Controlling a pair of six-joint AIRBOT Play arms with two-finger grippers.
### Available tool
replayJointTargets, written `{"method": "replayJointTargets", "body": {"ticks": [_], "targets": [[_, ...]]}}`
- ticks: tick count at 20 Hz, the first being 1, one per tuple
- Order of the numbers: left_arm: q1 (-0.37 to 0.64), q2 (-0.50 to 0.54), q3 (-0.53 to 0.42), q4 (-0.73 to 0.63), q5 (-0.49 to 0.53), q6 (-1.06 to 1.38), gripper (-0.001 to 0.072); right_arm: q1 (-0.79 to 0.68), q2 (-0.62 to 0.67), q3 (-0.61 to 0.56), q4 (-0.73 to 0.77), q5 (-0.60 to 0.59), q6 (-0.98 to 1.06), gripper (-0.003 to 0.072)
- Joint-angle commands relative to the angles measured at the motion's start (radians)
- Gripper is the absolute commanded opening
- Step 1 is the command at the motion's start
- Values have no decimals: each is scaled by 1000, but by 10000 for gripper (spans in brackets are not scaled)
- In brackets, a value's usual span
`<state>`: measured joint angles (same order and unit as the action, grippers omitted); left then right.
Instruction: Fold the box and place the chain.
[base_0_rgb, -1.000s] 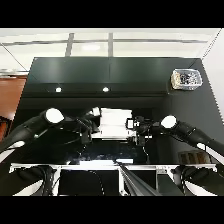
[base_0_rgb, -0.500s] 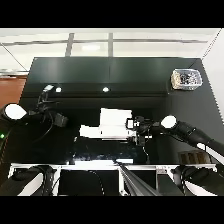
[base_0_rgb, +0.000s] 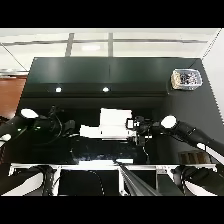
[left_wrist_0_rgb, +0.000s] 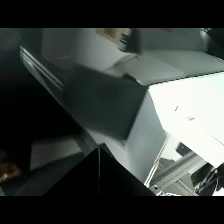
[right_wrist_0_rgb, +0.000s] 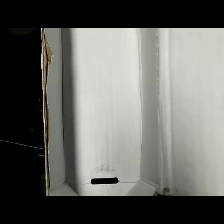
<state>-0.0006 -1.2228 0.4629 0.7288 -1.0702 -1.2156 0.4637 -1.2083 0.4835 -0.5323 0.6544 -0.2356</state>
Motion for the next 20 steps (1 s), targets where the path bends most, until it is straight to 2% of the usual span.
{"method": "replayJointTargets", "body": {"ticks": [1,4,7,8,9,11,12,15,20], "targets": [[-122,-84,29,-62,45,32,25,0,1,1,0,0,0,97],[-201,-113,71,-80,38,112,26,0,1,1,0,0,0,97],[-212,-112,88,-134,-2,241,33,0,1,1,0,1,0,98],[-205,-109,94,-135,-26,261,109,0,1,1,0,1,0,97],[-194,-104,98,-134,-52,267,260,0,1,1,0,1,0,98],[-164,-95,101,-131,-93,267,675,0,1,1,0,1,0,98],[-147,-93,104,-130,-106,266,712,0,1,1,0,1,0,97],[-120,-93,115,-151,-140,266,712,0,1,1,0,1,0,97],[-144,-93,161,-180,-158,266,710,0,1,1,0,1,0,97]]}}
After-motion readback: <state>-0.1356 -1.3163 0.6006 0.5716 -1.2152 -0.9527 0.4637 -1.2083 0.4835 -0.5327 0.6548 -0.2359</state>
